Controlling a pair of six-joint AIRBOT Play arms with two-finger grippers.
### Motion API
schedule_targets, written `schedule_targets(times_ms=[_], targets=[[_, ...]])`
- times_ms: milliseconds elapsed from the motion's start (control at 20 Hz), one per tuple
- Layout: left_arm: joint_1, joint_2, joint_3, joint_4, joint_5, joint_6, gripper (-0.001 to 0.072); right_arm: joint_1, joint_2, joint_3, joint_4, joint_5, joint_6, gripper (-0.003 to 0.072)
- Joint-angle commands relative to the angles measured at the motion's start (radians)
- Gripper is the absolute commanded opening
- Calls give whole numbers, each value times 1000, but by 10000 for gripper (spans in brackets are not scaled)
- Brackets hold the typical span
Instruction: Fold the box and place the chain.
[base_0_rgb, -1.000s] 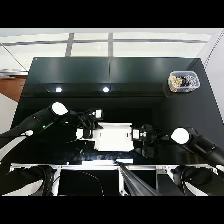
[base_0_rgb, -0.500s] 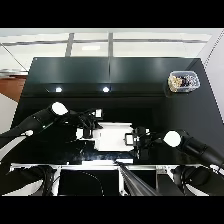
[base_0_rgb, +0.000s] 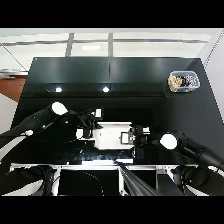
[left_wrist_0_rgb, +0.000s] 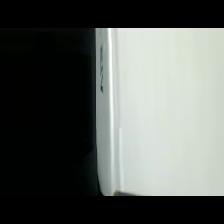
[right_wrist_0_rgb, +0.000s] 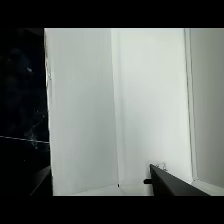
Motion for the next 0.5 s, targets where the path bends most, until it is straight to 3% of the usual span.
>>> schedule_targets(times_ms=[0, 450], targets=[[1, 0, 0, 0, -4, -3, 30, 4, 16, 35, -106, -10, 107, 700], [-1, 0, 0, 1, -48, -10, 30, -113, 82, 75, -166, -4, 199, 700]])
